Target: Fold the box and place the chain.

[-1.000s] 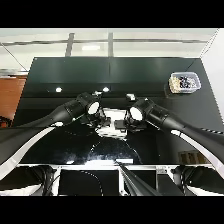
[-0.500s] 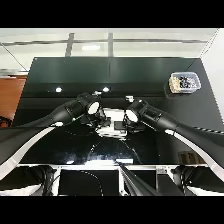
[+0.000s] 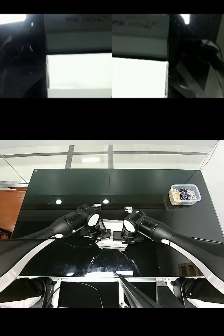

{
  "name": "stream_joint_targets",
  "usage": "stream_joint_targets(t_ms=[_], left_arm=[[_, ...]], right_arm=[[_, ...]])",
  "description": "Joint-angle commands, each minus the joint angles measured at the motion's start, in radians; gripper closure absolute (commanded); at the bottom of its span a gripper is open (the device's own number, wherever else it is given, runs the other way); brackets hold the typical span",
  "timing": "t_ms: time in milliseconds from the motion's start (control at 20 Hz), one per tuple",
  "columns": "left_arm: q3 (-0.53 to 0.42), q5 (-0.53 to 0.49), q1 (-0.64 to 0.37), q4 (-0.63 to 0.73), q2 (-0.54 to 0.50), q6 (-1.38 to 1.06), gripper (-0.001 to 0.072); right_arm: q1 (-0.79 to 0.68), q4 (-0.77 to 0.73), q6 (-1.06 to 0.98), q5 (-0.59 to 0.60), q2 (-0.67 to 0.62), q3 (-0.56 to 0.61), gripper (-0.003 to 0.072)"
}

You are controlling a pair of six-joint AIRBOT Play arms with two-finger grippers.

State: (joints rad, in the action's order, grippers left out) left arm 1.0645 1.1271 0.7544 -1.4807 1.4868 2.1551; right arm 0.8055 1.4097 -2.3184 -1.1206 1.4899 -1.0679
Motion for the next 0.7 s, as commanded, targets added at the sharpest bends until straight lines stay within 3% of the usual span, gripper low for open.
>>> stream_joint_targets(t_ms=[0,100,150,300,400,650], left_arm=[[0.0,0.0,-0.001,0.0,0.0,0.0,0.0682],[0.0,0.0,-0.001,0.001,0.0,0.0,0.0682],[0.0,0.0,-0.001,0.0,0.0,0.0,0.0682],[0.0,0.0,-0.001,0.0,0.0,0.0,0.0682],[0.0,0.0,-0.001,0.0,0.0,0.0,0.0682],[0.0,0.004,-0.002,-0.001,0.0,0.0,0.0682]], right_arm=[[0.0,-0.002,0.0,-0.001,0.001,-0.002,0.0536],[0.0,-0.002,0.0,-0.001,0.001,-0.002,0.0583],[0.0,-0.002,0.001,0.0,0.001,-0.002,0.0675],[0.0,-0.001,0.001,0.007,0.0,-0.002,0.0667],[-0.002,0.002,0.002,-0.01,-0.003,-0.008,0.0368],[-0.002,0.013,0.126,-0.067,-0.142,-0.016,0.0356]])
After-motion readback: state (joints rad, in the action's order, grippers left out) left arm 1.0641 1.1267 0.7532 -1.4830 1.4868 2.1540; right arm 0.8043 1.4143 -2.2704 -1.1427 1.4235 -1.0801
